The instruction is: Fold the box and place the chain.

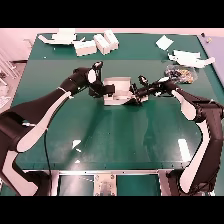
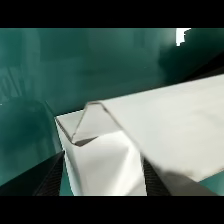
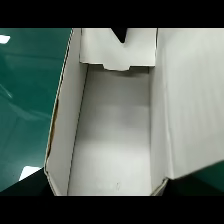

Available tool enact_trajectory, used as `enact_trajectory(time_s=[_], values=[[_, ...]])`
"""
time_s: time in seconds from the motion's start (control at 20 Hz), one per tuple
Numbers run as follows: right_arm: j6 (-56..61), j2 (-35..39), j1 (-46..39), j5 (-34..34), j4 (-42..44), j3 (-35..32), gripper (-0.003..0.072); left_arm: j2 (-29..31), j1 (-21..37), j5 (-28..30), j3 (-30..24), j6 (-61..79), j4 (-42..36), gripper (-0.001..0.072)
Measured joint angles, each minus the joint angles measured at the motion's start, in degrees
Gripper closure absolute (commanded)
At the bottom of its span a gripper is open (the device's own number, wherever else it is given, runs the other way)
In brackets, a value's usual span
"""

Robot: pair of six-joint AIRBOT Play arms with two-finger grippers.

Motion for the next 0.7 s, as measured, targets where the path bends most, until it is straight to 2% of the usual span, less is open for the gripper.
enact_trajectory(time_s=[0.7], values=[[0.04, 0.00, 0.00, 0.00, 0.00, 0.00, 0.0205, -2.43, -0.17, -2.60, 1.25, -4.04, 3.10, 0.0140]])
